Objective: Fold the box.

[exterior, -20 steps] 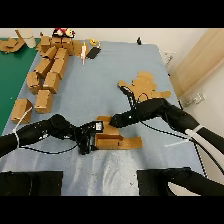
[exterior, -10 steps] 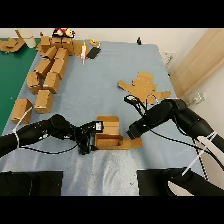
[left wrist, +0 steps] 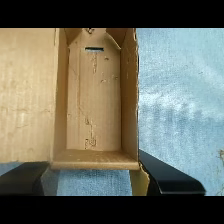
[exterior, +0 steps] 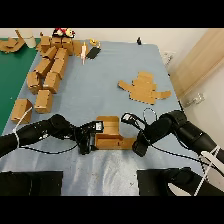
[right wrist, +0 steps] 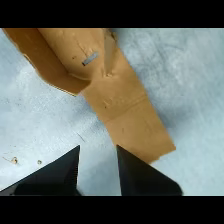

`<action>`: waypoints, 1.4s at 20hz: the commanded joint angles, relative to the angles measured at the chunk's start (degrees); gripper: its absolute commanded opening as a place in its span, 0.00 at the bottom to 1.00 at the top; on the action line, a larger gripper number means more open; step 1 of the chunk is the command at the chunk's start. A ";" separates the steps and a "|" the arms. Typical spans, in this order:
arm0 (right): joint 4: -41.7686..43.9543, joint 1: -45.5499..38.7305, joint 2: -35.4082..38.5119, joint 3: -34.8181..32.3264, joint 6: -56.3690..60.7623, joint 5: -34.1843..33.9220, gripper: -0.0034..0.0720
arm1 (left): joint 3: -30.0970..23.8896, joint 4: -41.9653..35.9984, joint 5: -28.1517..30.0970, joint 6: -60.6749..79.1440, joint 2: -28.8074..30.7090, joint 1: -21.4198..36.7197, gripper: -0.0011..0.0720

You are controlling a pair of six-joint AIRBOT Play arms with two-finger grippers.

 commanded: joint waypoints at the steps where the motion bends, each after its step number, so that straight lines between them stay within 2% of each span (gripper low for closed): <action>1: 2.64 1.11 -1.38 -1.20 -7.41 6.73 0.66 | -0.02 0.02 0.02 0.00 0.00 0.02 0.70; 3: 6.16 1.11 -3.26 -1.20 -13.57 10.45 0.68 | -0.02 0.02 0.00 0.00 0.00 0.02 0.70; 6: 6.03 1.11 -4.57 -1.20 -20.63 15.28 0.68 | -0.02 0.02 0.02 0.00 0.00 0.02 0.71; 9: 6.08 1.11 -4.59 -1.20 -28.09 14.19 0.68 | -0.02 0.02 0.02 0.00 0.00 0.02 0.70; 20: 12.39 1.11 -5.18 -1.20 -35.82 15.45 0.68 | -0.02 0.02 0.00 0.00 0.00 0.02 0.71; 22: 13.11 1.14 -5.44 -1.20 -38.38 15.41 0.64 | -0.02 0.02 0.02 0.00 0.00 0.02 0.70; 25: 13.20 1.14 -5.84 -1.20 -39.95 15.30 0.43 | -0.02 0.02 0.02 0.00 0.00 0.02 0.70; 26: 13.35 1.40 -6.03 -1.20 -39.93 15.17 0.43 | -0.02 0.02 0.00 0.00 0.00 0.02 0.71; 28: 13.27 2.25 -6.14 -1.20 -39.89 14.73 0.32 | -0.02 0.02 0.00 0.00 0.00 0.02 0.71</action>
